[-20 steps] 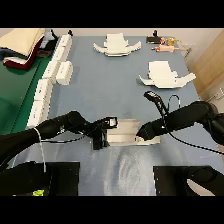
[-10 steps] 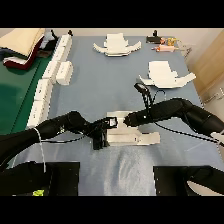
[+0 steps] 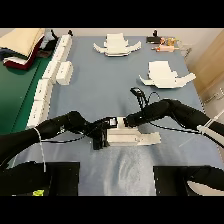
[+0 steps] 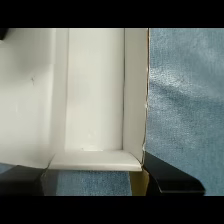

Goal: Fold the box.

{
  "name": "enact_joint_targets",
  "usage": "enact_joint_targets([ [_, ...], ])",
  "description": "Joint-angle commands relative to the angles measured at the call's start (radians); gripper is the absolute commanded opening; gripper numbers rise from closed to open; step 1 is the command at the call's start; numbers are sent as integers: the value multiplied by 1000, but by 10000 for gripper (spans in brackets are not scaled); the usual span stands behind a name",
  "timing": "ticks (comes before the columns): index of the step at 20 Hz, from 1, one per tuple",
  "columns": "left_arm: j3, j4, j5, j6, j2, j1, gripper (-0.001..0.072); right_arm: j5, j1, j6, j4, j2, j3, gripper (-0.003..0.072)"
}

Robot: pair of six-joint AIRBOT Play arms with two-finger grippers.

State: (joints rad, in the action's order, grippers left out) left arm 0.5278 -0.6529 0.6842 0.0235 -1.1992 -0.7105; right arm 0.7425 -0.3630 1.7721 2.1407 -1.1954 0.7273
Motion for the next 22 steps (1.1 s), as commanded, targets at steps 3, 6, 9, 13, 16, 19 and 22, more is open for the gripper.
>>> enact_joint_targets([
  [3, -1, -1, -2, -1, 0, 0, 452, 26, -1, 2, -5, -10, 0, 4],
  [6, -1, -1, -2, -1, 0, 0, 453, 51, 0, 2, -5, -10, 0, 4],
  [9, -1, -1, -2, 0, 0, 0, 453, 67, 0, 6, -6, -2, 3, 4],
  [13, -1, -1, -2, 0, 0, 0, 453, 143, 2, 25, -37, 55, 73, 4],
  [16, -1, -1, -2, 0, 0, 0, 452, 209, 2, 24, -124, 145, 119, 4],
  [19, -1, -1, -2, 0, 0, 0, 453, 302, 2, 26, -220, 247, 113, 2],
  [22, -1, -1, -2, 0, 0, 0, 453, 374, 2, 156, -241, 369, 35, 2],
])
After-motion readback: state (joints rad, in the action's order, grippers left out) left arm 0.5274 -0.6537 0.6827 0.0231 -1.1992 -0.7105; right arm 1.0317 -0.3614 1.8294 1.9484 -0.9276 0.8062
